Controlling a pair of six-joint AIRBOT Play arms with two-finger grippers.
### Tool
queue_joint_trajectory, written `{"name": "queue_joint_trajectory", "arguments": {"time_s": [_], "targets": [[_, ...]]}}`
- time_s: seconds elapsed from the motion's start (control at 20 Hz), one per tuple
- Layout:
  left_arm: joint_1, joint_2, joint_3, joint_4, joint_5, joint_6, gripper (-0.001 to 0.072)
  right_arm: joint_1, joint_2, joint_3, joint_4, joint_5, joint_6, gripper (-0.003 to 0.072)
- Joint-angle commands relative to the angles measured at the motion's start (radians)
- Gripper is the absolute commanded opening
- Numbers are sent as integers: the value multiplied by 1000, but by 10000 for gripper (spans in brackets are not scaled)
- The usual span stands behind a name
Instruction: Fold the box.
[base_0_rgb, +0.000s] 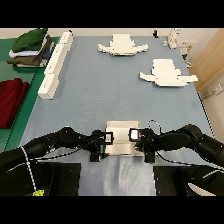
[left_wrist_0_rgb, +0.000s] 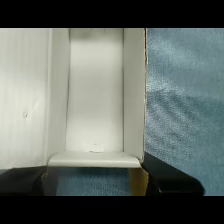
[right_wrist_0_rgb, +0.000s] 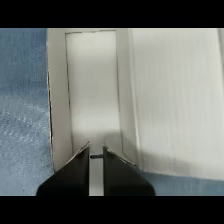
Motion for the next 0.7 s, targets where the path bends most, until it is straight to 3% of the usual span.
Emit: {"name": "queue_joint_trajectory", "arguments": {"time_s": [0.0,0.15,0.35,0.5,0.65], "targets": [[0,0,0,2,1,0,422,0,41,37,-246,-95,406,11],[0,0,0,2,1,0,422,-3,98,92,-453,-231,734,2],[0,0,0,2,1,0,423,-40,117,124,-778,-434,1334,1],[0,0,0,2,1,0,422,-196,64,116,-665,-480,1459,0],[0,0,0,2,1,0,422,-386,-3,113,-444,-432,1328,-2]]}}
